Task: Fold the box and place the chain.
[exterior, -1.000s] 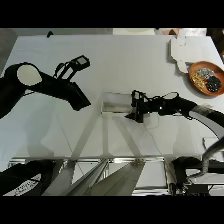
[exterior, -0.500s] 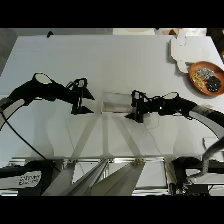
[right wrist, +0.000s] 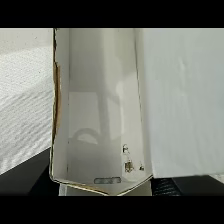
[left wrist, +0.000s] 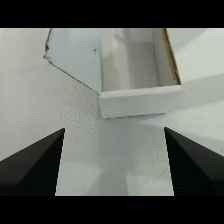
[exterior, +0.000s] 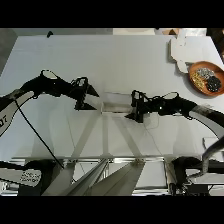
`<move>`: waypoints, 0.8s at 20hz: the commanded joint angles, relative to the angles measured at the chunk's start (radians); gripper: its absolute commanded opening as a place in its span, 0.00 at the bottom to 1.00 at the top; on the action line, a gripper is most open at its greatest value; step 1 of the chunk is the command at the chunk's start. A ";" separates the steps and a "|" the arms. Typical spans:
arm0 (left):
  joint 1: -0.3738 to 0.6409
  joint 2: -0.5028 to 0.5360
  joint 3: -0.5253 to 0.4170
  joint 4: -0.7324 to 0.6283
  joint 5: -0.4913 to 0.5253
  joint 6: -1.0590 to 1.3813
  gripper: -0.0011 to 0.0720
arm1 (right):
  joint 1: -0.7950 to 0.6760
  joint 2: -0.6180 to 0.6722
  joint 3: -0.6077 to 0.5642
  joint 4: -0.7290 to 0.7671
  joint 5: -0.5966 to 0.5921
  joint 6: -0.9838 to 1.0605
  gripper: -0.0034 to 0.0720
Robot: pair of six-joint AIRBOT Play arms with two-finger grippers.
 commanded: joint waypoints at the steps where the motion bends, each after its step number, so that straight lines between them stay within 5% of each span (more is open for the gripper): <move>1: -0.017 -0.014 0.020 0.028 -0.036 0.006 0.99 | 0.001 0.001 0.000 0.000 0.000 0.000 0.52; 16: -0.084 -0.037 0.020 0.025 0.011 -0.119 0.99 | 0.001 0.001 0.000 0.000 0.000 0.000 0.52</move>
